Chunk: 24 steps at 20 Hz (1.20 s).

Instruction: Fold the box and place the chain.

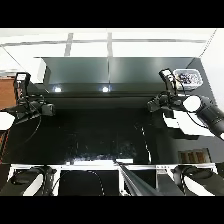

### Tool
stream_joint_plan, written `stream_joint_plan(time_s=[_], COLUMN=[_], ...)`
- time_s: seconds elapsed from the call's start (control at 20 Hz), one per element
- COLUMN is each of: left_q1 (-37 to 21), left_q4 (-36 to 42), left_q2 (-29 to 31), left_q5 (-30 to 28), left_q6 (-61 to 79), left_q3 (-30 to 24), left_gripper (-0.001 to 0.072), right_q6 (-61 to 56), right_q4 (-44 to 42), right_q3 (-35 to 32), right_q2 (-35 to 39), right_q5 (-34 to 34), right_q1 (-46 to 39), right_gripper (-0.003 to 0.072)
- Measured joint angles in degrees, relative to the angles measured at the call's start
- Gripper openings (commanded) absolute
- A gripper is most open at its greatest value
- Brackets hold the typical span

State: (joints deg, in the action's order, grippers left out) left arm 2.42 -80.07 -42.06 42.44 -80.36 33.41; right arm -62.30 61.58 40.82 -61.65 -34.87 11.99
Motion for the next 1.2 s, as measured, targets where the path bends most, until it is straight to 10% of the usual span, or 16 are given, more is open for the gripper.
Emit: stream_joint_plan(time_s=[0.8,0.85,0.9,0.95,1.2], left_q1=[0.0,0.0,0.0,0.0,0.0], left_q4=[0.0,0.0,0.0,0.0,0.0], left_q2=[0.0,0.0,0.0,0.0,0.0], left_q5=[0.0,0.0,0.0,0.0,-3.7], left_q6=[0.0,0.0,0.0,0.0,0.0], left_q3=[0.0,0.0,0.0,0.0,0.0], left_gripper=[0.0024,0.0024,0.0024,0.0025,0.0024], right_q6=[0.0,0.0,0.0,0.0,-5.6], right_q4=[-0.9,-2.4,-4.3,-5.7,-2.8], right_q3=[0.0,0.0,0.0,0.0,0.9], right_q2=[0.0,0.0,0.0,-0.1,-0.2], right_q5=[0.9,1.7,2.6,4.0,11.7], right_q1=[0.0,0.0,0.0,0.0,-7.3], right_gripper=[0.0049,0.0171,0.0585,0.0720,0.0720])
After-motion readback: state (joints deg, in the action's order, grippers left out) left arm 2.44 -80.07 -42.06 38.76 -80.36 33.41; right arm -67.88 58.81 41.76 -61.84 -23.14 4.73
